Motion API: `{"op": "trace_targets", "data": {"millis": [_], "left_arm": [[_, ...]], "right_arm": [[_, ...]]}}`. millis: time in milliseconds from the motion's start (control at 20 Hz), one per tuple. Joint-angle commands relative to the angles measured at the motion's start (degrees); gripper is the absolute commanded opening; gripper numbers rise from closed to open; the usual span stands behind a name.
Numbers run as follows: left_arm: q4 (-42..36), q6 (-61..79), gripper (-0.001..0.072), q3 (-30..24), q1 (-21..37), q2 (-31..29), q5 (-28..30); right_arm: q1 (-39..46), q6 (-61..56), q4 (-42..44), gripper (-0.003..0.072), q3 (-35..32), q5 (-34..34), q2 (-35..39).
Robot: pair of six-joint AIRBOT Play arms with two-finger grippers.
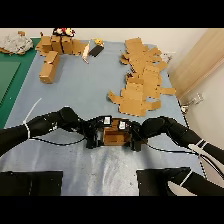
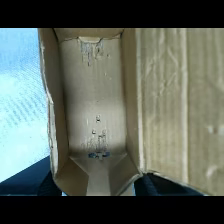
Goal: Fold the box.
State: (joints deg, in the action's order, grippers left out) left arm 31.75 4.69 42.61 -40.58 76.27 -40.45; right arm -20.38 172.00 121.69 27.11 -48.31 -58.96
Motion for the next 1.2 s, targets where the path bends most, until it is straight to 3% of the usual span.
{"op": "trace_targets", "data": {"millis": [0, 800, 850, 900, 1150], "left_arm": [[-0.09, -0.17, 0.0697, 0.68, -1.25, 1.07, 0.04], [0.15, -1.73, 0.0695, 0.79, -2.67, 3.06, 2.03], [0.15, -1.81, 0.0663, 0.79, -2.67, 3.06, 2.25], [0.17, -2.86, 0.0549, 0.79, -2.67, 3.06, 2.71], [0.17, -2.99, 0.0529, 0.79, -2.67, 3.08, 2.86]], "right_arm": [[-0.02, -0.02, 0.02, 0.053, 0.02, -0.02, 0.0], [-0.02, -0.02, 0.02, 0.053, 0.02, 0.0, 0.0], [-0.02, -0.02, 0.02, 0.0529, 0.02, 0.0, 0.0], [-0.02, -0.02, 0.02, 0.053, 0.02, 0.0, 0.0], [-0.02, -0.02, 0.02, 0.0529, 0.02, -0.02, 0.0]]}}
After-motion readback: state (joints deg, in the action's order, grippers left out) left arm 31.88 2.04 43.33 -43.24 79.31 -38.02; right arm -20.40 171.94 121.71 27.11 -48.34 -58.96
